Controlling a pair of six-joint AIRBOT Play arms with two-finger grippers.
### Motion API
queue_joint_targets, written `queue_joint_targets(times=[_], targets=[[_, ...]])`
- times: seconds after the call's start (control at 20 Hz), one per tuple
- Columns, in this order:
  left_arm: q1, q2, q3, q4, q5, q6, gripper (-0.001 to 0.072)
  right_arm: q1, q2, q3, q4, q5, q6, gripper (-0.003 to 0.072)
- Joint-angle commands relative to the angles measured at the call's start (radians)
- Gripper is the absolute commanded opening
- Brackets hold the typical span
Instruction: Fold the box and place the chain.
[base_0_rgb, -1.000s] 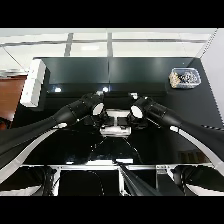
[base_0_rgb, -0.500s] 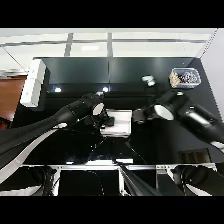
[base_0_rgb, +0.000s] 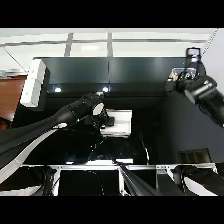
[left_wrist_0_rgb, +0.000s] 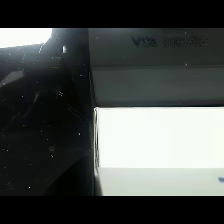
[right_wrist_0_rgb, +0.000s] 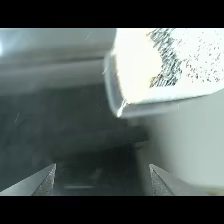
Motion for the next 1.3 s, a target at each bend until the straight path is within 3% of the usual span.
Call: queue_joint_targets(times=[0.0,0.4,0.6,0.85,0.9,1.0,1.05,1.25], targets=[[0.000,-0.001,0.001,0.001,0.001,0.000,0.0022,-0.221,-0.168,0.122,0.130,-0.091,0.042,0.0712],[0.000,-0.001,0.001,0.001,0.000,0.000,0.0022,-0.462,-0.718,0.826,0.415,0.282,-0.055,0.0711],[0.000,0.000,0.001,0.000,-0.005,0.000,0.0022,-0.473,-0.839,0.952,0.408,0.308,-0.069,0.0711],[0.000,0.000,0.001,0.000,-0.005,0.000,0.0022,-0.473,-0.911,0.954,0.398,0.293,-0.066,0.0704],[0.000,0.000,0.001,0.000,-0.005,0.000,0.0022,-0.473,-0.917,0.954,0.406,0.280,-0.084,0.0579],[0.000,0.000,0.001,0.000,-0.005,0.000,0.0022,-0.472,-0.910,0.956,0.457,0.269,-0.180,0.0062],[0.000,0.000,0.001,0.000,-0.005,0.000,0.0022,-0.470,-0.894,0.957,0.461,0.283,-0.213,0.0019],[0.000,0.000,0.001,0.000,-0.004,0.000,0.0022,-0.460,-0.744,0.957,0.443,0.364,-0.414,0.0018]])
